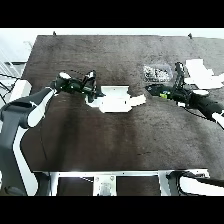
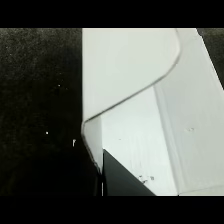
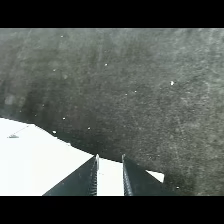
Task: Fold the box and place the chain.
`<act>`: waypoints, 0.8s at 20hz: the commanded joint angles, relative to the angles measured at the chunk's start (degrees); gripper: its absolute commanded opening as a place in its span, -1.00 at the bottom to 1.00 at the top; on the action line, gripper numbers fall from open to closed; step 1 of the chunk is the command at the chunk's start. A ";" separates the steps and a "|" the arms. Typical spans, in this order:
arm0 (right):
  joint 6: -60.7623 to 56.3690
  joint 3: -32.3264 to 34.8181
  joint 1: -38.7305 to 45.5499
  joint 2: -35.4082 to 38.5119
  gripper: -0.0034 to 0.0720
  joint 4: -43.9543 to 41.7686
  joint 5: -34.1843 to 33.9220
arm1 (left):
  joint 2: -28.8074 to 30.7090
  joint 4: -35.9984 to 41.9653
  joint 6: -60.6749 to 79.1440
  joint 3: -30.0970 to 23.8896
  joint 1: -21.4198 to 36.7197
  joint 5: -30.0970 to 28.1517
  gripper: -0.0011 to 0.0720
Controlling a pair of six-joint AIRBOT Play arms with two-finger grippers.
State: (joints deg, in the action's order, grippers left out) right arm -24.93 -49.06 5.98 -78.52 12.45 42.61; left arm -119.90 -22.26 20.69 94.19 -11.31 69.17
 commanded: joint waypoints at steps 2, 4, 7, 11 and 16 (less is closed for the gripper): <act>0.59 0.00 0.04 0.02 -0.09 0.26 0.94 | -0.70 0.85 1.55 -0.04 0.61 0.13 -0.93; 4.81 0.00 0.04 0.02 0.65 0.42 0.44 | -0.70 0.85 1.84 -0.04 0.72 -0.04 -0.92; 17.66 0.00 0.07 0.28 0.78 0.52 2.21 | -0.70 0.87 1.84 -0.04 0.72 -0.83 -0.92; 22.67 0.96 -0.17 4.76 0.78 1.55 9.55 | -0.63 0.87 1.79 -0.04 0.72 -1.66 -0.92; 37.13 8.37 -5.05 12.96 0.78 3.37 6.64 | -0.66 0.87 1.79 -0.04 0.72 -1.66 -0.92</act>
